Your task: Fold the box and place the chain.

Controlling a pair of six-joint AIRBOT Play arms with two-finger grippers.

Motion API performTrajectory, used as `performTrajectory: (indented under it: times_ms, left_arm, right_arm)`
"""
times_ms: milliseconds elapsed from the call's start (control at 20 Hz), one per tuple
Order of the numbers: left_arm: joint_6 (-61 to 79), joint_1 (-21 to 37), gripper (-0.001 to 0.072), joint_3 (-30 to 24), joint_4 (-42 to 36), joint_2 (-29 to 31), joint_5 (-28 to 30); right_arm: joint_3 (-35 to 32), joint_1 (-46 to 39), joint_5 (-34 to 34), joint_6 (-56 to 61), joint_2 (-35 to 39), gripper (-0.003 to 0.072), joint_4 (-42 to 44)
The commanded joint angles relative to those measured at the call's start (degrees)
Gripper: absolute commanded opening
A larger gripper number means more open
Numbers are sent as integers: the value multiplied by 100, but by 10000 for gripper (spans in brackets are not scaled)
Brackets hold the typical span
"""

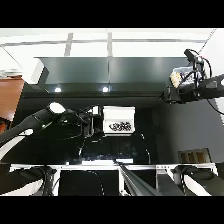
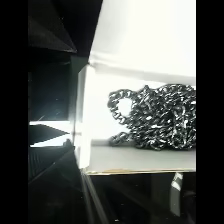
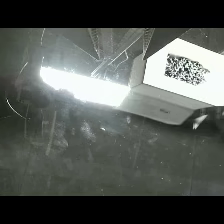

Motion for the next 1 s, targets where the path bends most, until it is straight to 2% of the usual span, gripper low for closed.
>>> performTrajectory:
  times_ms: [0, 200, 400, 950]
  left_arm:
    - [-20, -7, 717, 9, 243, -11, -83]
    - [-17, -168, 717, 9, 142, -11, -140]
    - [-17, -361, 717, 9, -271, -11, 249]
    - [11, -424, 717, 15, -264, -52, 444]
  right_arm:
    - [4, 4, 0, 7, 2, 327, 0]
    - [4, 4, -9, 20, 2, 327, 0]
    - [4, 4, -13, 20, 2, 327, 0]
    - [-168, 227, -400, 20, -11, 327, 39]
